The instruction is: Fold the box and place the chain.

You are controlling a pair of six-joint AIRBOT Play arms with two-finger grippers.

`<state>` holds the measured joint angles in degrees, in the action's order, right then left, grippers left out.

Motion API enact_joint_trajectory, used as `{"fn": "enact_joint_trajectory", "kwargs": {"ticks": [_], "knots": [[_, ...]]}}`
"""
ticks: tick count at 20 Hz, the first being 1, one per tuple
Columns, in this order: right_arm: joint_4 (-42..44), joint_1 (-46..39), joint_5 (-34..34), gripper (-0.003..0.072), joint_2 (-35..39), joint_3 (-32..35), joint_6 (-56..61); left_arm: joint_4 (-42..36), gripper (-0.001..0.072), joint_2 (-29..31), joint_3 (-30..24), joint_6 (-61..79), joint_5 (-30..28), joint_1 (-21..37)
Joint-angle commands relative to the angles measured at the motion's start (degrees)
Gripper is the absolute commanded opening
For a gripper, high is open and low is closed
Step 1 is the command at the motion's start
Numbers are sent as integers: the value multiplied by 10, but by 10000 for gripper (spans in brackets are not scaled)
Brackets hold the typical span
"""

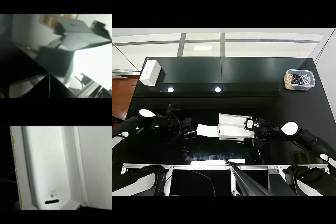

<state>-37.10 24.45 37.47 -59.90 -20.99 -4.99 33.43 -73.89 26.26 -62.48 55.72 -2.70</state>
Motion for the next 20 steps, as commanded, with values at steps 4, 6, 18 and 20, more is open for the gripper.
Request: {"fn": "enact_joint_trajectory", "kwargs": {"ticks": [4,6,18,20], "knots": [[0,0,0,466,0,0,0,-29,29,-14,5,35,-25,-73],[0,0,0,466,0,0,0,-31,187,-14,15,57,-8,-72],[0,0,-2,466,0,0,0,-12,686,-3,124,28,79,-144],[0,0,-2,466,0,0,0,8,687,2,128,-14,35,-178]]}}
